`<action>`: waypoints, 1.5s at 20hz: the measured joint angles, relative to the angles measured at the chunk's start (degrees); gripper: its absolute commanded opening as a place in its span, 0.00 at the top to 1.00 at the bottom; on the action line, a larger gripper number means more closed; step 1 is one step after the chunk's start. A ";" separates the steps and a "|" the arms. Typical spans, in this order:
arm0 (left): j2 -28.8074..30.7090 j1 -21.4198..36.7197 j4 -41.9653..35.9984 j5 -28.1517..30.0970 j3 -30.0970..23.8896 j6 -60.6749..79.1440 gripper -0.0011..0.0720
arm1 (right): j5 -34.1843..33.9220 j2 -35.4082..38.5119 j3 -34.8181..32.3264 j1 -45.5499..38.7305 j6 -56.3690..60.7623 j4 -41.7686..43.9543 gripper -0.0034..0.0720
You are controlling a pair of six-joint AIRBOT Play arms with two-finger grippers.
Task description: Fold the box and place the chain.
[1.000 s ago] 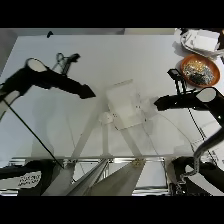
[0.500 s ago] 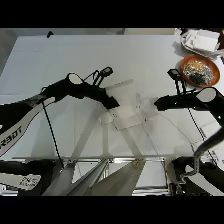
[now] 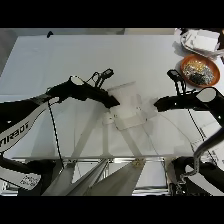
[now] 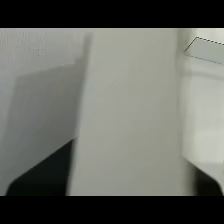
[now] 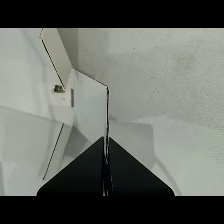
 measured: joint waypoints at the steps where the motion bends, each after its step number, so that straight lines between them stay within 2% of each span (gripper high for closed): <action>1: -0.04 0.26 0.00 -0.74 0.00 0.42 0.90 | 0.02 0.00 0.00 0.00 0.00 0.00 0.94; 2: -0.04 0.39 -0.17 -1.77 0.00 1.14 0.97 | 0.00 0.00 0.00 0.00 0.00 0.07 0.94; 3: -0.04 0.46 -0.22 -2.84 0.00 2.38 0.98 | 0.02 0.00 0.00 0.02 0.00 0.11 0.90; 5: -0.04 0.66 0.26 -3.48 0.00 4.81 0.98 | 0.48 0.02 0.02 0.00 0.00 0.04 0.64; 6: 0.09 0.70 0.28 -4.55 0.00 6.19 0.98 | 0.92 0.07 0.07 0.02 0.00 0.09 0.58; 10: 2.01 0.68 1.92 -6.75 0.00 9.42 0.98 | 4.48 0.85 1.20 0.02 0.09 0.24 0.59; 14: 6.58 -0.09 7.63 -9.64 0.00 10.56 0.98 | 11.76 3.69 3.43 0.02 0.26 0.09 0.60; 17: 10.47 -3.17 14.45 -11.17 0.00 10.69 0.99 | 18.58 6.64 4.20 0.02 0.35 -0.04 0.66; 20: 13.09 -7.67 17.51 -11.13 -0.02 9.27 0.99 | 25.05 9.27 4.48 0.02 0.46 -1.57 0.67; 22: 13.81 -10.47 18.60 -8.02 -0.52 8.66 0.99 | 26.69 10.51 4.52 0.02 0.94 -3.19 0.67; 25: 13.42 -12.96 18.60 0.26 -1.46 8.22 0.99 | 26.34 11.41 4.55 0.02 1.57 -4.90 0.67; 30: 8.37 -13.55 15.23 7.43 -1.99 9.38 0.98 | 24.44 11.85 4.55 0.02 1.81 -6.03 0.67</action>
